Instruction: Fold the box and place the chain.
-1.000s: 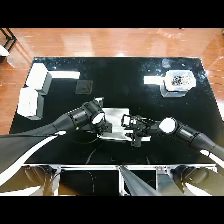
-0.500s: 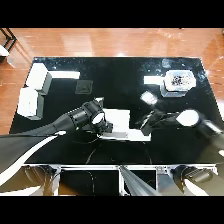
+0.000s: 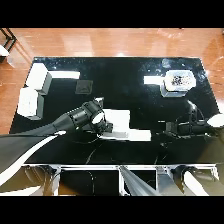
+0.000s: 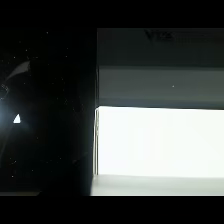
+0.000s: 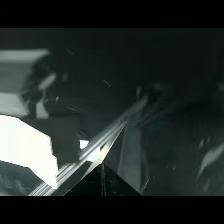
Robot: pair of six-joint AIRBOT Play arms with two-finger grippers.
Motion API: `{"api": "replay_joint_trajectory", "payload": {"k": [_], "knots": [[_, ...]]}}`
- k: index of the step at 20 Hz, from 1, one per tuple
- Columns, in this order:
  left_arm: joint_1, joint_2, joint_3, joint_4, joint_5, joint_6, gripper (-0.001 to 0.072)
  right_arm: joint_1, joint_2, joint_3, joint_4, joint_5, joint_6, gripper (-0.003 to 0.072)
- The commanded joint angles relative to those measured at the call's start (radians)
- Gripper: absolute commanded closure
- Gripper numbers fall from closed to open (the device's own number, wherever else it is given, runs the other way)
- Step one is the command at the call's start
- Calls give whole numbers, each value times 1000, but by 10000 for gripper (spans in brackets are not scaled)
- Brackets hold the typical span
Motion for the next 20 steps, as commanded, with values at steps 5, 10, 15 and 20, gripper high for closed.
{"api": "replay_joint_trajectory", "payload": {"k": [5, 10, 15, 20], "knots": [[0, 0, 1, 0, -5, -2, 689, 122, -223, -48, 212, -85, -3, 666], [0, 0, 1, 0, -9, -2, 688, 243, -254, -38, 440, -111, -136, 504], [0, 0, 1, 0, -10, -1, 688, 277, -254, 6, 443, -74, -169, 242], [0, 0, 1, 0, -11, -2, 688, 279, -253, 34, 444, -11, -186, -7]]}}
